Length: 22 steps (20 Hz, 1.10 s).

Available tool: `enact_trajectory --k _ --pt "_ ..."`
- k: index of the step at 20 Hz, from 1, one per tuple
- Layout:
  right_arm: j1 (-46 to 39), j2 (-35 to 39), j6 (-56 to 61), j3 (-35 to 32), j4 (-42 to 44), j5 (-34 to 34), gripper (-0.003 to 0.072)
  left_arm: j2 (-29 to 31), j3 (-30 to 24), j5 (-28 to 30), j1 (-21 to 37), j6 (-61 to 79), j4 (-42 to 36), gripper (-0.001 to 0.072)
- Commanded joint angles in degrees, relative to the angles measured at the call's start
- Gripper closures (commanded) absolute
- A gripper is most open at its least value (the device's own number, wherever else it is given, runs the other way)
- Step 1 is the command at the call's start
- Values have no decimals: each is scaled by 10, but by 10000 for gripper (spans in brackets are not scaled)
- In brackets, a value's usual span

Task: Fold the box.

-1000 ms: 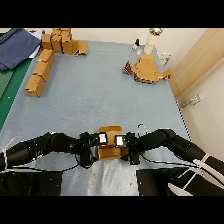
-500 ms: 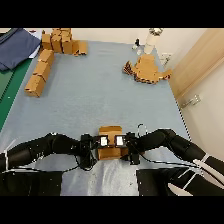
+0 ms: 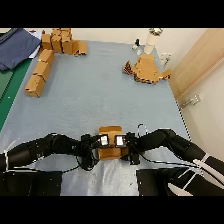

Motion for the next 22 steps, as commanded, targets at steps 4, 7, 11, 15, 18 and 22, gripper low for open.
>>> enact_trajectory --k 4,7,11,15,18,22 --pt "0 0 0 0 0 0 164 -18 1 25 -19 0 -23 -3" --pt "0 0 0 0 0 0 164 -21 1 38 -20 0 -26 -3" --pt "0 0 0 0 0 0 164 -36 7 44 -22 0 -39 -3" --pt "0 0 0 0 0 0 164 -54 19 43 -22 2 -40 -2" --pt "0 0 0 0 0 0 164 -54 18 38 -22 2 -40 -2" --pt "0 0 0 0 0 0 164 -54 15 38 -22 2 -36 116"
